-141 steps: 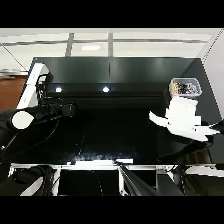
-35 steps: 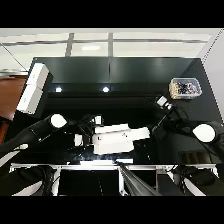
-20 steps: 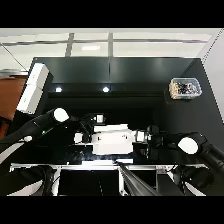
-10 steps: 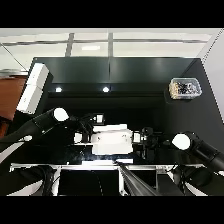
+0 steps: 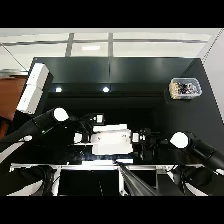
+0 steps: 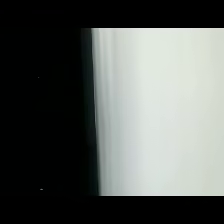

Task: Fold the box and place the chain.

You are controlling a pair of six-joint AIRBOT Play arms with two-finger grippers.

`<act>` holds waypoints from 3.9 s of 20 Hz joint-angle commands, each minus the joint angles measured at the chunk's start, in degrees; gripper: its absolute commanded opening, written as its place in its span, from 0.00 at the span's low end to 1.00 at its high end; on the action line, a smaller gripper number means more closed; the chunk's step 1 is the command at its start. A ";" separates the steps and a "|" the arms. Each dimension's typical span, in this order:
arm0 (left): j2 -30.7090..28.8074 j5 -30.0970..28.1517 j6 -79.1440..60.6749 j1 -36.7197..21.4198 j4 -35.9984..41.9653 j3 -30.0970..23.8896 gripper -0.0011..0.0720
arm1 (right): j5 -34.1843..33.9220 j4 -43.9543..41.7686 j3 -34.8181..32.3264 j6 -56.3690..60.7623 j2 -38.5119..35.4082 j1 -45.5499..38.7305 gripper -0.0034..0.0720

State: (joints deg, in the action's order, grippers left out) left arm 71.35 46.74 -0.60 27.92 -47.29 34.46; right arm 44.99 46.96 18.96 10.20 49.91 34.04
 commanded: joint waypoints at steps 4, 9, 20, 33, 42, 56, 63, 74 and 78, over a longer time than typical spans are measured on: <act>0.02 0.04 0.02 -0.02 0.04 0.02 0.06 | -3.41 0.02 -0.02 -1.55 1.75 5.27 0.97; 0.02 0.00 0.20 -0.04 0.04 0.02 0.06 | -4.83 -1.18 0.11 -1.70 1.75 5.53 0.97; 0.02 0.02 1.01 -0.04 0.02 0.02 0.06 | -8.50 -6.49 0.26 -1.38 4.42 7.17 0.97; 0.02 0.04 1.03 -0.04 0.02 0.02 0.06 | -13.38 -3.23 6.32 0.96 3.63 6.97 0.97; 0.02 0.04 1.03 -0.02 0.04 0.02 0.06 | -13.20 -2.99 6.75 2.60 2.86 1.42 0.97; -0.28 -0.26 0.98 0.00 -0.02 0.04 0.06 | -9.99 -12.48 6.80 -9.33 7.69 0.83 0.97; -0.28 -0.20 0.98 0.00 -0.02 0.04 0.06 | -4.15 -17.64 6.73 -16.70 9.73 0.83 0.97; -0.28 -0.15 1.01 0.00 -0.02 0.04 0.06 | -5.18 -17.81 6.73 -20.17 15.04 0.83 0.97; -0.28 -0.17 1.01 0.00 -0.02 0.04 0.06 | -5.33 -18.03 6.73 -20.35 16.06 0.83 0.97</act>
State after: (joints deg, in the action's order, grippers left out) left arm 71.11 46.61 0.38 27.92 -47.33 34.44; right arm 39.77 29.12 25.71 -9.74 65.21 34.89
